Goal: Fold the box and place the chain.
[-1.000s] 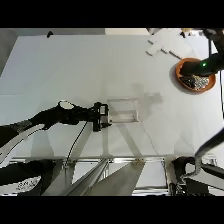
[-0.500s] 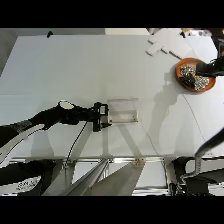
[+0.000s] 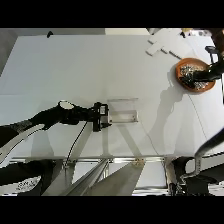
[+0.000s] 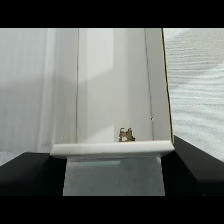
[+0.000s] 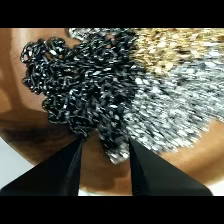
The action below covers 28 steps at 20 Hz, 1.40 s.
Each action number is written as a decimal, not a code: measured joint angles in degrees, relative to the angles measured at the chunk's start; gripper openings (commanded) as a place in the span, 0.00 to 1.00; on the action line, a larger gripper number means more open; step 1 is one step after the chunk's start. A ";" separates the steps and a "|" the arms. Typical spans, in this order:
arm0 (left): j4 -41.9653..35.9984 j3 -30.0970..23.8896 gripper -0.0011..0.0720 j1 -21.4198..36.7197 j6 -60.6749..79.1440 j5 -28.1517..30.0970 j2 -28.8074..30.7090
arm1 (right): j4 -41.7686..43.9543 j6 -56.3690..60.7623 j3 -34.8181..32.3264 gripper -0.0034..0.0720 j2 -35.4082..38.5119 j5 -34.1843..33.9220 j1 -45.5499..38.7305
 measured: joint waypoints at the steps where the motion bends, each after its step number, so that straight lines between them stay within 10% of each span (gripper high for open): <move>1: 0.00 0.00 0.10 0.00 0.00 0.00 0.00 | 0.44 -0.48 0.00 0.28 -0.48 -0.13 0.00; 13: 0.00 0.00 0.10 0.00 0.02 0.00 0.00 | 1.27 -2.32 -0.04 0.05 0.02 0.61 0.09; 28: 0.00 0.00 0.10 0.00 0.00 0.00 0.02 | 14.12 -3.13 0.00 0.05 37.16 15.23 8.74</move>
